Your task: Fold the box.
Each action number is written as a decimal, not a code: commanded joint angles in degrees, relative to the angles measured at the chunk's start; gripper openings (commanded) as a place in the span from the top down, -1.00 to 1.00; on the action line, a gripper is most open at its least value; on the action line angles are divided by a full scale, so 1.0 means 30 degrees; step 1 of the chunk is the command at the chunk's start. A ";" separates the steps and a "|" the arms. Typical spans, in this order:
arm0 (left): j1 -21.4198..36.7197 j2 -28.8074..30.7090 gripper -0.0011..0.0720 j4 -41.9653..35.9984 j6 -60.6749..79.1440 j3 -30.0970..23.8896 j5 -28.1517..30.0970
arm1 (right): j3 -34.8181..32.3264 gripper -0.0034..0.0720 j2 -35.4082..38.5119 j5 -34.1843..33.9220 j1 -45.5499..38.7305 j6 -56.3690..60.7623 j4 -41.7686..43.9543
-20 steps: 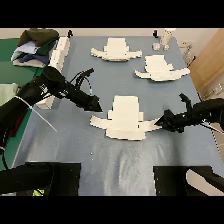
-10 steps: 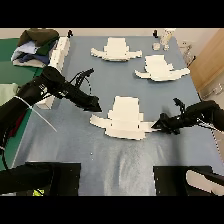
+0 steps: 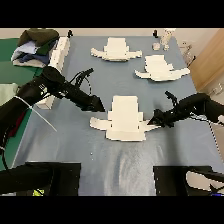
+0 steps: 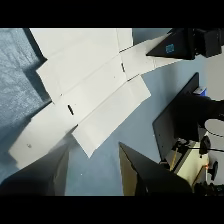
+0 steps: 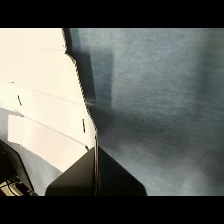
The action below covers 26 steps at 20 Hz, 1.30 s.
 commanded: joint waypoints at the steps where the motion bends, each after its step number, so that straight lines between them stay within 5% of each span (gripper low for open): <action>1: 0.0284 0.0015 -0.29 -0.0007 -0.0073 0.0015 0.0444 | -0.0459 0.91 0.1260 -0.0255 0.0918 -0.1902 -0.0051; 10: 0.3286 -0.0765 -0.29 0.0058 0.0831 -0.1756 0.0153 | -0.7118 0.91 1.1424 0.3636 0.3264 -0.2324 -0.0160; 18: 0.2463 -0.5727 -0.29 -0.6696 0.7111 -0.1909 0.0175 | -0.7140 0.91 1.1030 0.3643 0.3257 -0.1749 -0.0131; 26: 0.0532 -0.7686 -0.28 -0.6623 0.8182 -0.0015 -0.1202 | -0.7125 0.91 0.9683 0.3636 0.3264 -0.1705 -0.0131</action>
